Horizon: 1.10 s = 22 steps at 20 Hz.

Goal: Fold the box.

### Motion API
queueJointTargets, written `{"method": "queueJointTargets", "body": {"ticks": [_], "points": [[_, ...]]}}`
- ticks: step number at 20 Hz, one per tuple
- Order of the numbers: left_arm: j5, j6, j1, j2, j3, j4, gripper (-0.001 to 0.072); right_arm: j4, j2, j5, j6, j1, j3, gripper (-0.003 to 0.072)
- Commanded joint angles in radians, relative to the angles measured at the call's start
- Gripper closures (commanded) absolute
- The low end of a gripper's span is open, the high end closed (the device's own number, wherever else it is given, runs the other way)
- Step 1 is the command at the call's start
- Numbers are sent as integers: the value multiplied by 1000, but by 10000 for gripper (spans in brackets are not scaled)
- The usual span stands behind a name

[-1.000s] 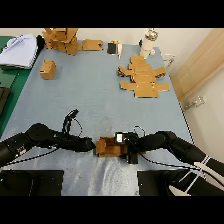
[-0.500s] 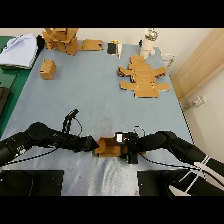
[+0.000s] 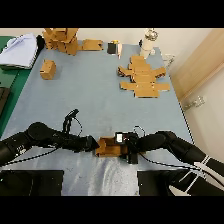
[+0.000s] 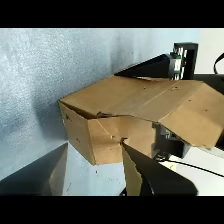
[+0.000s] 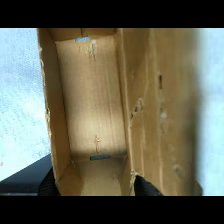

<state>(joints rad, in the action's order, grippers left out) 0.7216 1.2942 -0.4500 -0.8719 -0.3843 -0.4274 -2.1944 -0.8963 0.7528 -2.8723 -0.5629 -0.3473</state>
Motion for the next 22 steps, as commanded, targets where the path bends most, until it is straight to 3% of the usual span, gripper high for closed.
{"method": "queueJointTargets", "body": {"ticks": [1, 7, 18, 22], "points": [[42, 1, 1, -3, -1, -29, 196, 0, 0, 0, 0, 0, 0, 172], [83, 5, -1, -28, -1, -39, 196, 0, 0, 0, 0, 0, 0, 172], [-70, -1, -72, -28, -1, 31, 193, 0, 0, 0, 0, 0, 0, 172], [-52, -1, -73, -34, -1, 31, 193, 0, 0, 0, 0, 0, 0, 172]]}}
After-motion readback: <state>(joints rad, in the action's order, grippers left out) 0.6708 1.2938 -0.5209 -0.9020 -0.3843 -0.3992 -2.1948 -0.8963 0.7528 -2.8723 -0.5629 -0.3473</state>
